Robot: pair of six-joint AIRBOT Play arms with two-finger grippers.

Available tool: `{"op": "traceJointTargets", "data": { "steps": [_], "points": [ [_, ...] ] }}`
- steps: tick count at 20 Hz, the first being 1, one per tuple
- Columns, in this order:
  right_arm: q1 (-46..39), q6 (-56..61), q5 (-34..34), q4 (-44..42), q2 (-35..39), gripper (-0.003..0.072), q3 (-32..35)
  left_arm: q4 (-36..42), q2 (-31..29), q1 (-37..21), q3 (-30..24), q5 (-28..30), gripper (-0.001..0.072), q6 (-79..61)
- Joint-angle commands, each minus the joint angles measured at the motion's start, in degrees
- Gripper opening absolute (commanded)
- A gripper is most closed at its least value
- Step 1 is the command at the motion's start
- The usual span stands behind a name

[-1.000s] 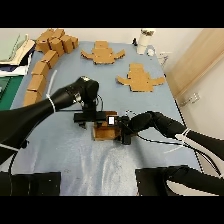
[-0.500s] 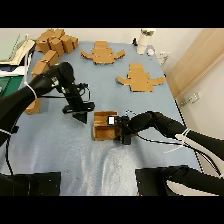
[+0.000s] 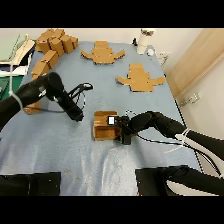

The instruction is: Fold the box.

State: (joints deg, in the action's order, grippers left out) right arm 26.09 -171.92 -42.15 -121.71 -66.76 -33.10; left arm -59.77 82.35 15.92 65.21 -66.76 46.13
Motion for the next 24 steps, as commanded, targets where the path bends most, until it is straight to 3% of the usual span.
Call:
{"op": "traceJointTargets", "data": {
  "steps": [1, 4, 5, 6, 8, 13, 18, 24],
  "points": [
    [0.0, 0.0, 0.0, 0.0, 0.0, 0.0557, 0.0, 8.1, -8.3, 0.1, -14.1, 14.8, 0.0011, -25.6],
    [0.0, 0.0, 0.0, 0.0, 0.0, 0.0557, 0.0, 19.3, -12.6, -2.5, -25.7, 21.1, 0.0025, -57.0],
    [0.0, 0.0, 0.0, 0.0, 0.0, 0.0557, 0.0, 23.3, -12.8, -2.6, -28.4, 23.1, 0.0390, -62.5],
    [0.0, 0.0, 0.0, 0.0, 0.0, 0.0557, 0.0, 28.3, -12.7, -2.3, -30.4, 24.6, 0.0692, -66.6],
    [0.0, 0.0, 0.0, 0.0, 0.0, 0.0557, 0.0, 33.6, -12.2, -1.0, -31.9, 24.7, 0.0693, -70.1],
    [0.0, 0.0, 0.0, 0.0, 0.0, 0.0557, 0.0, 34.8, -11.1, 2.8, -31.9, 25.7, 0.0693, -70.4],
    [0.0, 0.0, 0.0, 0.0, 0.0, 0.0557, 0.0, 38.2, -10.3, 6.7, -31.6, 32.4, 0.0694, -70.3],
    [0.0, 0.0, 0.0, 0.0, 0.0, 0.0557, 0.0, 40.4, -8.4, 9.5, -31.1, 32.9, 0.0693, -70.2]
  ]
}}
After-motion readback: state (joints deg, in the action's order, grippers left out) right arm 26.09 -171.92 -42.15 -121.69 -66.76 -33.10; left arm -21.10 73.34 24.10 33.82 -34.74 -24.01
